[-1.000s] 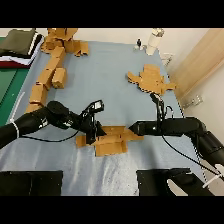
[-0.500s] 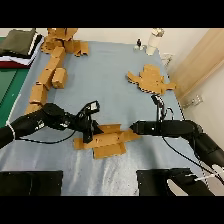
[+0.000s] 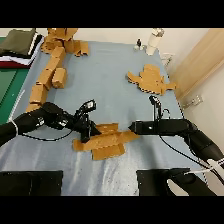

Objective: Fold the box.

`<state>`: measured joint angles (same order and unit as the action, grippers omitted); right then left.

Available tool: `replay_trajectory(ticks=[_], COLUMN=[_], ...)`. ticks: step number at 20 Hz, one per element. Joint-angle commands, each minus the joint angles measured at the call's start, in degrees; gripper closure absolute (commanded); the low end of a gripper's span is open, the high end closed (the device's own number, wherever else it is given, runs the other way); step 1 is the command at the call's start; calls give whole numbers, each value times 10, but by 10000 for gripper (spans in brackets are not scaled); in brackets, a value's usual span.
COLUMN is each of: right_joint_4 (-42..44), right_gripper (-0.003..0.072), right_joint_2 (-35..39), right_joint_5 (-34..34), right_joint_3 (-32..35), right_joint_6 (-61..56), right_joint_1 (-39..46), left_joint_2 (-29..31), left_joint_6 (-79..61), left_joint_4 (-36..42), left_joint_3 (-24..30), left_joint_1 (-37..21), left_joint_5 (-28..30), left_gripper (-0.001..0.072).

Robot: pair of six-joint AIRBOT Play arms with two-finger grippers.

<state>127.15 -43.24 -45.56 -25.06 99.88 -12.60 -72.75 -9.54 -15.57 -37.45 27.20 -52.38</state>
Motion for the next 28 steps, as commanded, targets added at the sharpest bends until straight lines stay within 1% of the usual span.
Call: replay_trajectory(ticks=[1,3,5,7,8,10,13,17,20,23,28], right_joint_4=[1,1,1,1,1,2,2,2,2,2,2], right_gripper=[684,684,684,684,684,684,684,684,684,684,684], right_joint_2=[-3,-3,-3,-3,-3,-3,-3,-3,-3,-3,-3], right_joint_5=[1,0,1,2,2,2,1,2,3,3,3], right_joint_3=[0,0,0,0,0,0,0,0,0,0,0], right_joint_6=[0,0,0,0,0,0,0,0,0,0,0], right_joint_1=[0,0,0,0,0,0,0,0,0,0,0], left_joint_2=[15,39,60,62,62,59,52,45,45,45,45], left_joint_6=[-1,5,32,62,64,60,34,3,-19,-30,-28], left_joint_4=[1,2,3,-3,-2,7,6,3,4,14,7], left_joint_3=[0,0,0,3,9,26,50,53,53,52,50], left_joint_1=[3,1,-3,-4,-4,-4,-3,24,51,53,52], left_joint_5=[-49,-58,-78,-110,-110,-93,-51,-47,-27,-20,-11], left_gripper=[697,697,697,697,697,697,696,696,696,696,696])
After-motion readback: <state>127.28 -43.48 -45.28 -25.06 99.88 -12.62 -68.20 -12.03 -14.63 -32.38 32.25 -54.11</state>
